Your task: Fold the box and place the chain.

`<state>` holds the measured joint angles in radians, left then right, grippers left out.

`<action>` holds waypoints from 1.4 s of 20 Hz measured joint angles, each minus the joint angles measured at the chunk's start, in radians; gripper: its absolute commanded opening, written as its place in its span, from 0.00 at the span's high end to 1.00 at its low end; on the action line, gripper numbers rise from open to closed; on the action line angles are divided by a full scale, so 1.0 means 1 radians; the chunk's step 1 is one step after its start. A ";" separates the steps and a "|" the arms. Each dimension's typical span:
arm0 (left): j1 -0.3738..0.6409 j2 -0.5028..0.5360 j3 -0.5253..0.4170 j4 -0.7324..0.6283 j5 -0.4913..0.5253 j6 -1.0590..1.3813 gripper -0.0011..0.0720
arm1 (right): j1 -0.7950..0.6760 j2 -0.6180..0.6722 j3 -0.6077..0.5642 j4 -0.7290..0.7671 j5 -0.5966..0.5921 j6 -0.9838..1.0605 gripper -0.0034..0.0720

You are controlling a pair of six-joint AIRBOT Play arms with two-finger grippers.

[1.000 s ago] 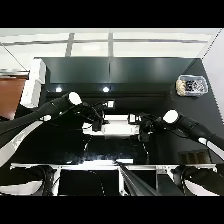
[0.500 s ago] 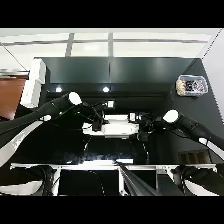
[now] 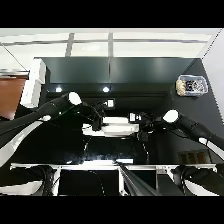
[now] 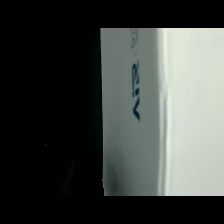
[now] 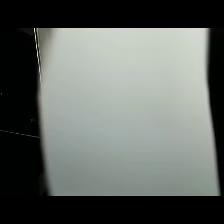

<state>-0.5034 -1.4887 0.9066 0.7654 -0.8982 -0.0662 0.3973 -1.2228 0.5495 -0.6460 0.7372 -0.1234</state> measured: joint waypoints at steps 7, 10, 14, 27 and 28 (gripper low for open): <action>0.050 0.180 0.001 0.182 -0.038 -0.286 0.16 | 0.000 0.000 0.000 -0.001 0.001 0.000 0.42; 0.081 0.265 0.001 0.253 -0.138 -0.497 0.95 | 0.000 0.000 0.000 -0.002 0.001 0.001 0.42; 0.086 0.312 -0.018 0.257 -0.325 -0.700 0.95 | 0.000 0.000 0.000 -0.002 0.001 0.002 0.42; 0.033 0.274 -0.140 -0.253 0.197 -0.615 0.95 | 0.000 0.000 0.000 -0.001 0.001 0.003 0.42; 0.031 0.253 -0.141 -0.256 0.217 -0.599 0.95 | 0.000 0.000 0.000 -0.001 0.001 0.003 0.42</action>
